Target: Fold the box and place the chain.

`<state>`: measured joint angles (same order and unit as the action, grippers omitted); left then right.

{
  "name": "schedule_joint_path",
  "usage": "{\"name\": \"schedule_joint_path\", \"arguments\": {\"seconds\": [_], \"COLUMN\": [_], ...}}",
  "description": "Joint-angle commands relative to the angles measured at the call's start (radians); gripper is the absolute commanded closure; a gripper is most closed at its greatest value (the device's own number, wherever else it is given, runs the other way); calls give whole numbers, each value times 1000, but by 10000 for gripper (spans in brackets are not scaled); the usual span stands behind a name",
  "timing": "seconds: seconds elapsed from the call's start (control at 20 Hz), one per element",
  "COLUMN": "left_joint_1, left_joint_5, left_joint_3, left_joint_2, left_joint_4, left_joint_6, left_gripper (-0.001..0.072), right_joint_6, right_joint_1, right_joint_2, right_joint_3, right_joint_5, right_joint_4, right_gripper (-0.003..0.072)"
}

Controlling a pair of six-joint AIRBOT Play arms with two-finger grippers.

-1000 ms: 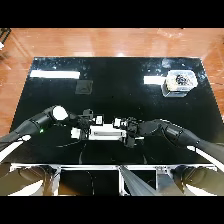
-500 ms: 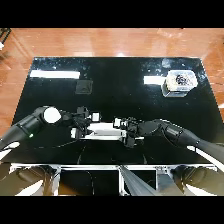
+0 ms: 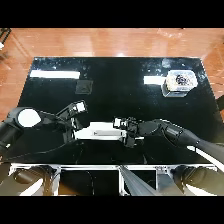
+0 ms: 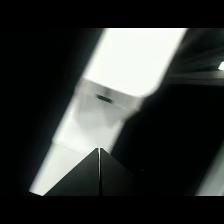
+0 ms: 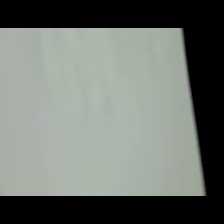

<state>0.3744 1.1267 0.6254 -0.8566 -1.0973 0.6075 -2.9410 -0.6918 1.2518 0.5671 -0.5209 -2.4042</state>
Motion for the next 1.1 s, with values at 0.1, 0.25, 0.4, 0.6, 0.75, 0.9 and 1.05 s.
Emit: {"name": "schedule_joint_path", "arguments": {"seconds": [0.1,0.25,0.4,0.6,0.75,0.9,1.05], "left_joint_1": [-12,-12,-12,8,46,69,76], "left_joint_5": [118,-162,-398,-509,-566,-605,-590], "left_joint_3": [-70,-136,-140,-140,-140,-140,-140], "left_joint_2": [23,22,7,-66,-132,-186,-224], "left_joint_4": [364,537,613,697,697,694,690], "left_joint_6": [38,-26,-59,-111,-111,-111,-110], "left_gripper": [688,688,688,687,687,687,687], "right_joint_6": [0,0,0,0,0,0,0], "right_joint_1": [-1,-1,-1,-1,-1,-1,-1], "right_joint_2": [0,0,0,0,0,0,0], "right_joint_3": [1,1,1,1,1,1,1], "right_joint_5": [0,0,0,1,1,1,1], "right_joint_4": [0,0,0,0,0,0,0], "right_gripper": [499,499,499,499,499,499,499]}}
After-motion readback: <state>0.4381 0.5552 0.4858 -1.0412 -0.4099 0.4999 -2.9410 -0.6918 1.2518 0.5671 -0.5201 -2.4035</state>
